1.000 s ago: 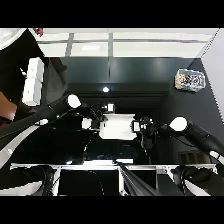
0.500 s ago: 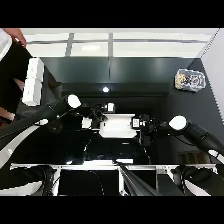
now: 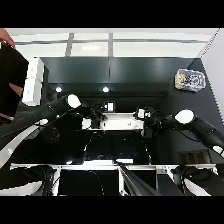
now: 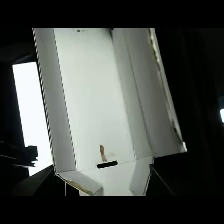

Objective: Fold the box and place the chain.

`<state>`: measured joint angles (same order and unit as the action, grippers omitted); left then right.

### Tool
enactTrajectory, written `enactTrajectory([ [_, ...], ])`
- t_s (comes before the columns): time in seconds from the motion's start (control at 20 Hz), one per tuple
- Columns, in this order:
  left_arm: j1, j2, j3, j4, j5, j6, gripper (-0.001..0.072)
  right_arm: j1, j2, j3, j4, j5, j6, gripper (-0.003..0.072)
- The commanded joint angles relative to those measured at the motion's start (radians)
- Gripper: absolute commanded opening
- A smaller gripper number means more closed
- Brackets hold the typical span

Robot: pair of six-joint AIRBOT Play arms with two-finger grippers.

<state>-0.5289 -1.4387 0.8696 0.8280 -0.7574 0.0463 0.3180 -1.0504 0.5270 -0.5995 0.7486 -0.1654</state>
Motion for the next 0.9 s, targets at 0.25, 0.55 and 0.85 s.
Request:
enactTrajectory([
  [0.25, 0.0, 0.0, 0.0, 0.0, -0.003, 0.002, 0.0025, -0.014, -0.027, 0.007, 0.095, -0.009, -0.097, 0.0706],
  [0.55, 0.0, 0.0, 0.0, 0.0, -0.003, 0.002, 0.0025, -0.06, -0.121, 0.02, 0.179, 0.071, -0.21, 0.0706],
  [0.85, 0.0, 0.0, 0.0, 0.0, -0.003, 0.001, 0.0025, -0.069, -0.217, 0.092, 0.148, 0.088, -0.225, 0.0706],
])
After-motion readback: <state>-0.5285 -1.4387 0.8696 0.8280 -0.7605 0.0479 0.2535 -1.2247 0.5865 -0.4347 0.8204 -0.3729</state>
